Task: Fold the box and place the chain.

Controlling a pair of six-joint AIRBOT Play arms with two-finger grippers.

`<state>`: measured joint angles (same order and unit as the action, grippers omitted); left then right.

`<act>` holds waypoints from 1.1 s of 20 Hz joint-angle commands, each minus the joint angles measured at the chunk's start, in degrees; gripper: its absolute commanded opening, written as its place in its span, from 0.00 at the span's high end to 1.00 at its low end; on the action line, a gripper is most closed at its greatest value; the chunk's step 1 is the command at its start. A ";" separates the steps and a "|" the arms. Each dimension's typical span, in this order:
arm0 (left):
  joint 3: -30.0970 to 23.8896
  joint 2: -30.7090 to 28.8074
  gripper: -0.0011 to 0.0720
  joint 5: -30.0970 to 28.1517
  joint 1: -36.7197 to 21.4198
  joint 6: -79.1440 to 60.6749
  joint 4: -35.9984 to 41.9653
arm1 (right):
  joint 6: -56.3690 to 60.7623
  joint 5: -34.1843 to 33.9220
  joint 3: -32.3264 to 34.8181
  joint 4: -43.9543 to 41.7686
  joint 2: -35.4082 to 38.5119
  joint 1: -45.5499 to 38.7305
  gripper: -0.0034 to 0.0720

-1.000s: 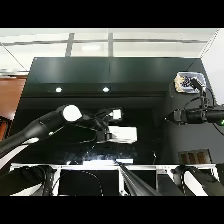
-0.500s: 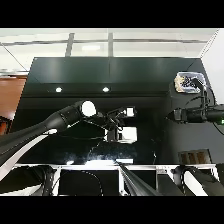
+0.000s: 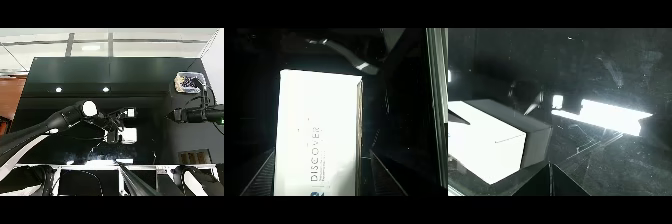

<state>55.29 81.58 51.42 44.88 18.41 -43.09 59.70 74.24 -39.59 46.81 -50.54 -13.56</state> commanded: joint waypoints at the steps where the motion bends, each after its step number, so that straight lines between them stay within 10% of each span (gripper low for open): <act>1: 0.07 0.02 0.00 0.02 1.22 0.07 -3.04 | -0.15 -0.42 -0.02 -0.02 0.04 0.00 0.94; 12: -0.07 3.10 0.01 -6.32 7.32 8.33 -14.62 | -0.13 -1.05 -0.02 -0.02 0.04 0.00 0.94; 13: -0.04 3.04 0.12 -6.19 7.61 10.40 -15.80 | -0.13 -1.05 -0.02 -0.02 0.04 0.00 0.94; 14: -0.04 2.69 0.52 -5.44 7.48 12.83 -17.53 | -0.11 -1.03 -0.02 -0.02 0.04 0.00 0.94; 15: 0.04 2.10 0.68 -4.55 6.88 14.16 -19.45 | -0.11 -1.01 -0.02 -0.02 0.04 0.00 0.94; 22: 0.33 -4.04 0.67 -4.50 -18.62 32.06 -32.37 | 0.96 -1.03 -0.02 -0.04 0.04 0.00 0.94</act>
<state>55.42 79.24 47.13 37.06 43.20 -69.06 59.94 73.21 -39.59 46.78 -50.54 -13.56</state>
